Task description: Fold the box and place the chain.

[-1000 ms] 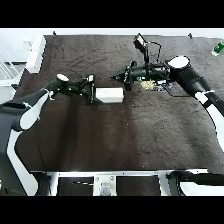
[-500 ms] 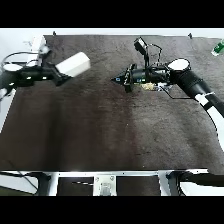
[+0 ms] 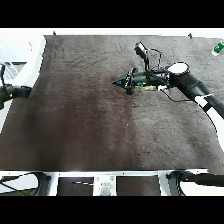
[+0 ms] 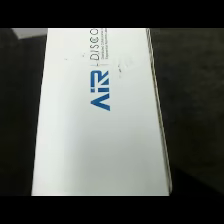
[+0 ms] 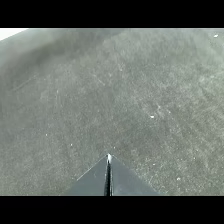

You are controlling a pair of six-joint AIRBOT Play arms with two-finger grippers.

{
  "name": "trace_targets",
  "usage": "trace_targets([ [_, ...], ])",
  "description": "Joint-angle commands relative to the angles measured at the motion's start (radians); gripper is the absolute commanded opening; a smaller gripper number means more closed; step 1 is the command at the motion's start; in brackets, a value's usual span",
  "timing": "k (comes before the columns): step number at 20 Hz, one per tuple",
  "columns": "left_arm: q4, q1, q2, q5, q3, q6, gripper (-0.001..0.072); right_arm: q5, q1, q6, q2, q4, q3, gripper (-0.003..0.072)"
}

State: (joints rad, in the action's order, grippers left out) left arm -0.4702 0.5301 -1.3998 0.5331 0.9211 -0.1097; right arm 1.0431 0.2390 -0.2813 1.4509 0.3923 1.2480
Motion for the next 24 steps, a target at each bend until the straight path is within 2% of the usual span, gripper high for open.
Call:
trace_targets([
  [1,-0.077,0.033,-0.005,-0.115,-0.056,-0.013,0.0014,0.002,-0.007,0.001,0.000,0.000,-0.016,0.0013],
  [6,-0.077,0.036,-0.084,-0.140,-0.056,-0.014,0.0016,0.006,-0.012,0.001,0.000,0.001,-0.018,0.0012],
  [9,-0.067,0.075,-0.088,-0.145,-0.055,-0.026,0.0018,0.006,-0.012,0.001,0.000,0.007,-0.018,0.0012],
  [12,-0.061,0.146,-0.090,-0.076,-0.051,-0.039,0.0018,0.005,-0.012,0.001,0.000,0.008,-0.018,0.0012],
  [14,-0.058,0.160,-0.091,-0.057,-0.050,-0.037,0.0022,0.005,-0.011,0.001,0.000,0.007,-0.018,0.0013],
  [15,-0.065,0.160,-0.090,-0.043,-0.050,-0.029,0.0167,0.005,-0.011,0.001,0.000,0.007,-0.018,0.0013],
  [16,-0.064,0.160,-0.090,-0.040,-0.050,-0.029,0.0571,0.005,-0.011,0.001,0.000,0.007,-0.018,0.0013],
  [17,-0.064,0.160,-0.090,-0.052,-0.050,-0.034,0.0720,0.006,-0.011,0.001,0.000,0.007,-0.018,0.0012],
  [22,-0.066,0.160,-0.084,0.035,-0.018,-0.043,0.0720,0.006,-0.011,0.001,0.000,0.007,-0.018,0.0014],
  [23,-0.066,0.160,-0.071,0.046,-0.006,-0.051,0.0720,0.006,-0.011,0.001,0.000,0.007,-0.018,0.0078],
  [24,-0.070,0.160,-0.049,0.061,0.006,-0.069,0.0720,0.006,-0.011,0.001,0.000,0.007,-0.018,0.0194],
])
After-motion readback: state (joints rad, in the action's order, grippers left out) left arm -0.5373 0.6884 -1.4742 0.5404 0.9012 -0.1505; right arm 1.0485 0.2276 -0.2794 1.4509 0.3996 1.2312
